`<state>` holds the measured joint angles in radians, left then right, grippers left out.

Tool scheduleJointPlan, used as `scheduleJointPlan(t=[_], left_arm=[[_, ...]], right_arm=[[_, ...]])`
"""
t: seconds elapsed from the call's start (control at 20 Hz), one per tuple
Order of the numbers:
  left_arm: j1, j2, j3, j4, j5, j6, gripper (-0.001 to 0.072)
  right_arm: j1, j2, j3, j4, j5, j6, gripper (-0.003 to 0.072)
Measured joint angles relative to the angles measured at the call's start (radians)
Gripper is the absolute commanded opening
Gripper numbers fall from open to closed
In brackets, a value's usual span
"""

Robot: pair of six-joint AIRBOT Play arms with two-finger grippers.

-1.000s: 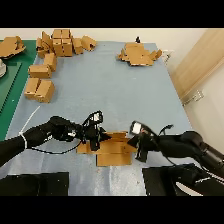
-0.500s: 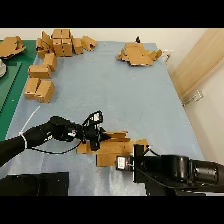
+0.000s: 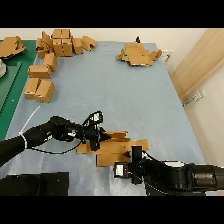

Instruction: Fold the box.

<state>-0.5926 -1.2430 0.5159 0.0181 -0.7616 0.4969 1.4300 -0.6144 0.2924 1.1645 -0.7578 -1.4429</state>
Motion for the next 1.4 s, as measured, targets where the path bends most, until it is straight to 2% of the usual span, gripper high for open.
scheduleJointPlan(t=[0.25, 0.45, 0.75, 1.4], left_arm=[[0.000, 0.000, 0.000, 0.000, 0.000, 0.000, 0.0011], [0.000, 0.000, 0.000, 0.000, 0.000, 0.000, 0.0011], [0.000, 0.000, 0.000, 0.000, 0.000, 0.000, 0.0011], [0.000, 0.000, 0.000, 0.000, 0.000, 0.000, 0.0011]], right_arm=[[0.004, -0.012, -0.004, 0.034, 0.016, -0.052, 0.0502], [0.005, -0.072, -0.009, 0.043, 0.010, -0.111, 0.0503], [0.007, -0.122, -0.005, 0.013, 0.037, -0.156, 0.0502], [0.005, -0.085, 0.000, -0.085, 0.009, -0.166, 0.0502]])
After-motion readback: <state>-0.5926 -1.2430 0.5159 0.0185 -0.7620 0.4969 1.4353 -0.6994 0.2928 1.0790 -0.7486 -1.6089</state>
